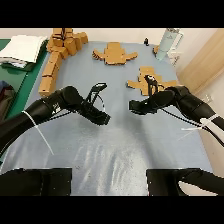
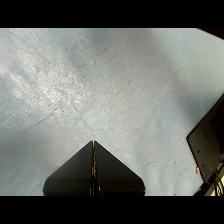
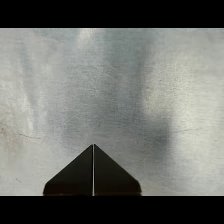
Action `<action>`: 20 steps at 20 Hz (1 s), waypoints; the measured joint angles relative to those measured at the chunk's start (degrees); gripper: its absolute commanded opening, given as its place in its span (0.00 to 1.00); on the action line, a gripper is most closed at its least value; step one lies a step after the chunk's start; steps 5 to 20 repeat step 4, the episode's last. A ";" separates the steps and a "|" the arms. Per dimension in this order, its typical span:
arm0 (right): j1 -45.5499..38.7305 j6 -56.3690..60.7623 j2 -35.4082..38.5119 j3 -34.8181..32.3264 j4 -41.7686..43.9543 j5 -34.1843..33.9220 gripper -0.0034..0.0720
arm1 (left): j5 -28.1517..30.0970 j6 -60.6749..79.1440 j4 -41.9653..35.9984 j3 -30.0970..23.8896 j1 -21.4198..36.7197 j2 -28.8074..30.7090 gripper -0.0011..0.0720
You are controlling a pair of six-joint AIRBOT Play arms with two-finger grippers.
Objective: Fold the box.
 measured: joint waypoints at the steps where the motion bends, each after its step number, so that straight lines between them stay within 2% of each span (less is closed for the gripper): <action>1: 0.00 0.00 0.00 0.02 0.13 0.00 0.06 | 0.20 -0.09 -0.02 0.00 -0.33 -0.26 0.03; 20: 0.00 0.02 -0.02 0.02 0.20 0.00 0.06 | 0.44 -0.24 -0.02 0.00 -1.01 -0.66 0.03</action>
